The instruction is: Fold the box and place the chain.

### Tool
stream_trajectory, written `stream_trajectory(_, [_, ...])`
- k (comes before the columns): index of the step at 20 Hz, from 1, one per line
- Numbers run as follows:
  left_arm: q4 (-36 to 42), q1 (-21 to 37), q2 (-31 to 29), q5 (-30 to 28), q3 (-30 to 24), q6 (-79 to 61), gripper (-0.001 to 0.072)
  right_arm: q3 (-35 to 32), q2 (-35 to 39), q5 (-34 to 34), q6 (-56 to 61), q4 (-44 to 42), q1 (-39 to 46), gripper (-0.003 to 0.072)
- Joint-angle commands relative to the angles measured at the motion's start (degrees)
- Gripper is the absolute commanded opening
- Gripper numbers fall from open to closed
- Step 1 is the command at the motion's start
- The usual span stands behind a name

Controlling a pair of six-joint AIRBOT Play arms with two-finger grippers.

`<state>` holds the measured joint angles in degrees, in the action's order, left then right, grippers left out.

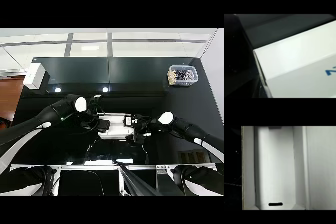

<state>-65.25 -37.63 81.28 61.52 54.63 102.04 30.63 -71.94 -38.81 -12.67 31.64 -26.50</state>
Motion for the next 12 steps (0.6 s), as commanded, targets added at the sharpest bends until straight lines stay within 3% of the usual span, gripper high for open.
stream_trajectory(1, [-5.22, -2.47, -0.04, 0.48, 1.31, 7.21, 0.0349, 0.07, -0.02, 0.07, 0.04, -0.02, -0.04, 0.0135])
stream_trajectory(9, [-10.84, -5.57, -0.02, 0.66, 2.93, 15.87, 0.0345, 0.07, -0.02, 0.07, 0.04, -0.02, -0.04, 0.0135])
stream_trajectory(10, [-11.76, -5.73, -0.02, 0.63, 2.93, 16.74, 0.0324, 0.07, -0.02, 0.07, 0.04, -0.02, -0.04, 0.0135])
stream_trajectory(11, [-12.39, -5.95, -0.02, 0.63, 2.93, 16.92, 0.0257, 0.07, -0.02, 0.07, 0.04, -0.02, -0.04, 0.0135])
stream_trajectory(12, [-12.61, -6.16, -0.02, 0.55, 2.93, 16.92, 0.0254, 0.07, -0.02, 0.07, 0.04, -0.02, -0.04, 0.0135])
